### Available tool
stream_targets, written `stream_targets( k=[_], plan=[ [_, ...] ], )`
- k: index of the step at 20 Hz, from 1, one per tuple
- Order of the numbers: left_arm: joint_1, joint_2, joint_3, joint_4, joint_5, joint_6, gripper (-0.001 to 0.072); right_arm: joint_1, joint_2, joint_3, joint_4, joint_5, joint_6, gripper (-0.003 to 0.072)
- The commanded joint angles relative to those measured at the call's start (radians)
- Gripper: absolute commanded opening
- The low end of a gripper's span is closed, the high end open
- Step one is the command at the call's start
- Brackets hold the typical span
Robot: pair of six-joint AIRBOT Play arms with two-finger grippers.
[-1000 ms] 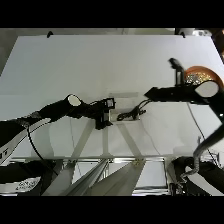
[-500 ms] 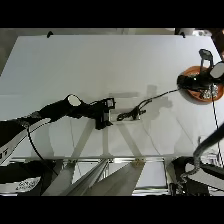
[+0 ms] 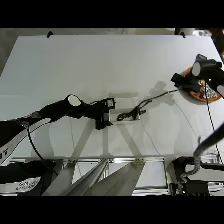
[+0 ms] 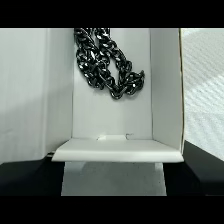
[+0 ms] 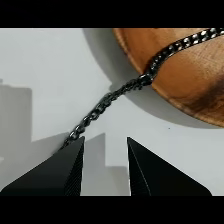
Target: Fold the box and place the chain.
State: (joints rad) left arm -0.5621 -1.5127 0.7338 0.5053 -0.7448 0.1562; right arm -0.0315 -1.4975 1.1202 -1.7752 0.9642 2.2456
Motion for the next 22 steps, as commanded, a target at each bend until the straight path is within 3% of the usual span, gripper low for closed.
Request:
stream_targets(
  k=[1,9,16,19,22],
  plan=[
    [0.0,0.001,0.0,0.0,0.0,0.0,0.001,0.006,-0.035,0.003,-0.072,-0.003,0.11,0.031],
    [0.0,0.001,0.0,0.0,0.0,0.0,0.001,0.006,-0.088,0.003,-0.09,-0.092,0.193,0.0305],
    [0.0,0.001,0.0,0.0,0.0,0.0,0.001,0.006,-0.121,0.003,-0.13,-0.103,0.238,0.0291],
    [0.0,0.001,0.0,0.0,0.0,0.0,0.001,0.006,-0.122,0.003,-0.134,-0.109,0.223,0.0015],
    [0.0,0.001,0.0,0.0,0.0,0.0,0.001,0.006,-0.12,0.003,-0.132,-0.112,0.182,0.002]
  ],
)
